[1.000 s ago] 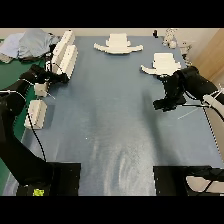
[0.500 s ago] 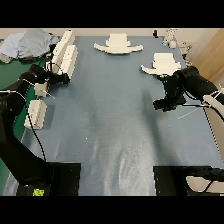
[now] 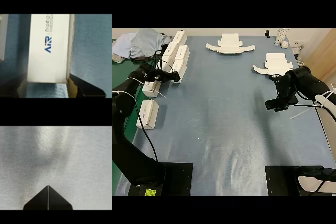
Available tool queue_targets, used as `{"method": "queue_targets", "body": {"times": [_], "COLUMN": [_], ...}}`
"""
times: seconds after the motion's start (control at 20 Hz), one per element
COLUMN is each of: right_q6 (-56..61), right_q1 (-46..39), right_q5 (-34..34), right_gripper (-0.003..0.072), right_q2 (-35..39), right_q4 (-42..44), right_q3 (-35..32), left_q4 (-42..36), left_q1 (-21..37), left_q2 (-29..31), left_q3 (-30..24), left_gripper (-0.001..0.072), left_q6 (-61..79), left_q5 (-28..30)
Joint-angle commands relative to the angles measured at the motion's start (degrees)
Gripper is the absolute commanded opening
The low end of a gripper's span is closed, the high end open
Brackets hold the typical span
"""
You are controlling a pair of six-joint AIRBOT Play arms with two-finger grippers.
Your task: Fold the box.
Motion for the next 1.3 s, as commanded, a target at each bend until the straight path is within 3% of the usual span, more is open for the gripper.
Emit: {"method": "queue_targets", "body": {"times": [0.0, 0.6, 0.75, 0.8, 0.85, 0.9, 1.1, 1.25], "right_q6": [0.0, 0.0, 0.0, 0.0, 0.0, 0.0, 0.0, 0.0], "right_q1": [-0.02, -0.02, -0.02, -0.02, -0.02, -0.02, -0.02, -0.02], "right_q5": [0.02, 0.02, 0.02, 0.02, 0.02, 0.02, 0.02, 0.02], "right_gripper": [0.0005, 0.0005, 0.0005, 0.0004, 0.0004, 0.0004, 0.0004, 0.0005], "right_q2": [-0.02, -0.02, -0.02, -0.02, -0.02, -0.02, -0.02, -0.02], "right_q4": [0.02, 0.02, 0.02, 0.02, 0.02, 0.02, 0.02, 0.02], "right_q3": [0.04, 0.04, 0.04, 0.04, 0.04, 0.04, 0.04, 0.04], "left_q4": [-0.17, 0.17, 0.24, 0.22, 0.2, 0.24, 0.31, 2.34], "left_q1": [0.07, 0.2, 0.26, 0.26, 0.26, 0.24, -0.79, -3.89], "left_q2": [1.75, 10.4, 14.1, 15.32, 16.44, 17.53, 20.72, 26.95], "left_q3": [0.52, 1.36, 1.42, 1.42, 1.42, 1.42, 0.81, -6.78], "left_gripper": [0.0694, 0.0693, 0.0679, 0.0453, 0.0157, 0.0016, 0.0009, 0.0009], "left_q6": [0.13, -0.94, -0.96, -1.64, -2.43, -2.21, -6.05, -8.48], "left_q5": [-2.19, -11.76, -17.09, -20.28, -24.06, -27.98, -37.22, -37.73]}}
